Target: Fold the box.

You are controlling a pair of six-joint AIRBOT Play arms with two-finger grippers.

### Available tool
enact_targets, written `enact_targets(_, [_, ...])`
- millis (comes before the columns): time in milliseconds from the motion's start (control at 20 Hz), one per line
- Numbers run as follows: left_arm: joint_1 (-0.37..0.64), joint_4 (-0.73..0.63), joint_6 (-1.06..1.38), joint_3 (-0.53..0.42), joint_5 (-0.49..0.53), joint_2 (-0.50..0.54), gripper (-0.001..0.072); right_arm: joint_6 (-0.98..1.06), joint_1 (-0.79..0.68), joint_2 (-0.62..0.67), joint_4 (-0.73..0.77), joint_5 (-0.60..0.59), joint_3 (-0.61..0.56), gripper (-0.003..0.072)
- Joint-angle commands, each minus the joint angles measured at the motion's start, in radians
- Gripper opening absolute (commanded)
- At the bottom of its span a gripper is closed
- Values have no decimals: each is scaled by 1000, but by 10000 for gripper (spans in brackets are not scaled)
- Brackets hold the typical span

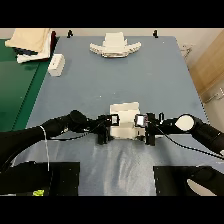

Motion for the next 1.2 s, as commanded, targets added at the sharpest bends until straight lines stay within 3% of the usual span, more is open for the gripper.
enact_targets(0, [0,0,0,0,1,0,527,100,1,12,-48,19,7,676])
enact_targets(100, [0,0,0,0,1,-1,527,406,0,50,-193,101,41,233])
enact_targets(150, [0,0,0,0,0,0,527,652,0,76,-311,171,68,95])
enact_targets(200, [0,0,-1,0,1,0,527,895,0,100,-419,240,95,7])
enact_targets(400, [0,0,0,0,1,0,527,1616,-31,192,-885,462,160,5])
enact_targets(500, [0,0,0,0,0,0,527,1776,-139,182,-946,505,158,4])
enact_targets(600, [0,0,0,0,1,0,527,1790,-280,127,-819,477,151,4])
enact_targets(800, [0,0,0,0,0,-1,527,1582,-433,-48,-463,469,151,4])
enact_targets(1000, [0,0,-1,0,0,-1,527,1522,-444,-186,-403,433,151,4])
enact_targets(1150, [0,0,0,0,0,-1,527,1471,-444,-220,-371,435,151,4])
